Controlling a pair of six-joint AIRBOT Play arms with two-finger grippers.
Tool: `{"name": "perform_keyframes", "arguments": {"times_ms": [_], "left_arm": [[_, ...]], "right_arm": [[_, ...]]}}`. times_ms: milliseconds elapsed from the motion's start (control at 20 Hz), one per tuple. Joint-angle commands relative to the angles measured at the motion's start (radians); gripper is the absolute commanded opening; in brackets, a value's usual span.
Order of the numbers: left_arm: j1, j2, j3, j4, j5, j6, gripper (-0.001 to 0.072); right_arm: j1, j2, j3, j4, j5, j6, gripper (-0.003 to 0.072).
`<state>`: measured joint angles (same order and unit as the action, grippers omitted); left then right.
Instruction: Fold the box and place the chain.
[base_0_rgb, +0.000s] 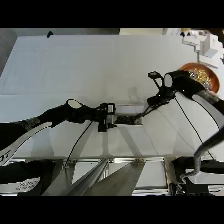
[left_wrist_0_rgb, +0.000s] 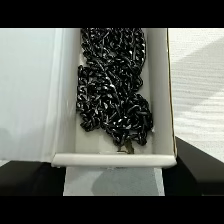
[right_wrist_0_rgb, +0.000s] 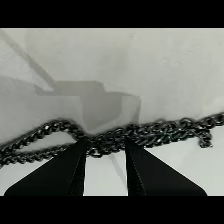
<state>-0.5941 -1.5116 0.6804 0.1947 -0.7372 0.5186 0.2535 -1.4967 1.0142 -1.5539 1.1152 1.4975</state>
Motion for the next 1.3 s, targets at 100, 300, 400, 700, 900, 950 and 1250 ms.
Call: {"name": "perform_keyframes", "arguments": {"times_ms": [100,300,400,700,900,950,1250], "left_arm": [[0.000,0.000,0.001,0.000,0.000,0.000,0.0254],[0.000,0.000,0.001,0.000,0.000,0.000,0.0254],[0.000,0.000,0.001,0.000,0.000,0.000,0.0254],[0.000,0.000,0.001,0.000,0.000,0.000,0.0254],[0.000,0.000,0.001,0.000,0.000,0.000,0.0254],[0.000,0.000,0.001,0.000,0.000,0.000,0.0253],[0.000,0.000,0.001,0.000,0.000,0.000,0.0254]], "right_arm": [[0.001,0.005,-0.001,0.036,0.022,-0.014,0.0256],[0.001,0.005,-0.018,0.036,-0.020,-0.013,0.0224],[0.001,0.005,-0.022,0.032,-0.029,-0.014,0.0221],[0.001,0.005,-0.027,0.063,-0.027,-0.043,0.0054],[0.013,0.005,-0.051,0.070,-0.030,-0.066,0.0062],[0.013,0.005,-0.051,0.072,-0.029,-0.066,0.0057],[0.013,0.101,-0.051,0.058,-0.038,-0.066,0.0015]]}}
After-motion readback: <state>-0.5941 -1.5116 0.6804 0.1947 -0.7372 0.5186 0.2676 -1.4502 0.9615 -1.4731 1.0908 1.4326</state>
